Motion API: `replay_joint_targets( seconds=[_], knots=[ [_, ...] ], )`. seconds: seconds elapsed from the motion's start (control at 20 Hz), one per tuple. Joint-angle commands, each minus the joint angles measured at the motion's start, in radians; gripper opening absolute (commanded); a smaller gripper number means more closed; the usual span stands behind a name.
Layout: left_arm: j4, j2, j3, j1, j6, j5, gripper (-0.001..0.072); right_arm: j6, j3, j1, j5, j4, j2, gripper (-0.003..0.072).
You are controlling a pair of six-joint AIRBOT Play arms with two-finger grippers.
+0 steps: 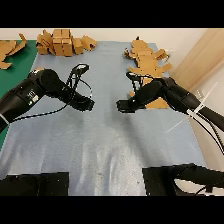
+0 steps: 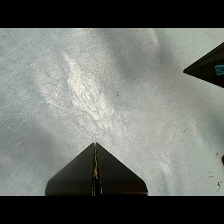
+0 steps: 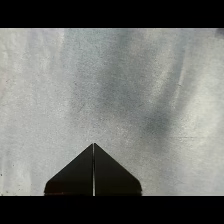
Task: Fold the box.
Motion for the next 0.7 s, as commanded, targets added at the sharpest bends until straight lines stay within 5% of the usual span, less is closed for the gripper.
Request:
replay_joint_targets(
  seconds=[0.0,0.65],
  knots=[
    [0.000,0.000,0.000,0.000,0.000,0.000,0.0010,0.000,0.001,0.000,0.000,0.000,0.000,0.0008],
    [-0.001,0.000,0.000,0.000,0.000,0.003,0.0011,0.000,-0.001,0.000,0.040,-0.007,0.000,0.0008]
  ],
)
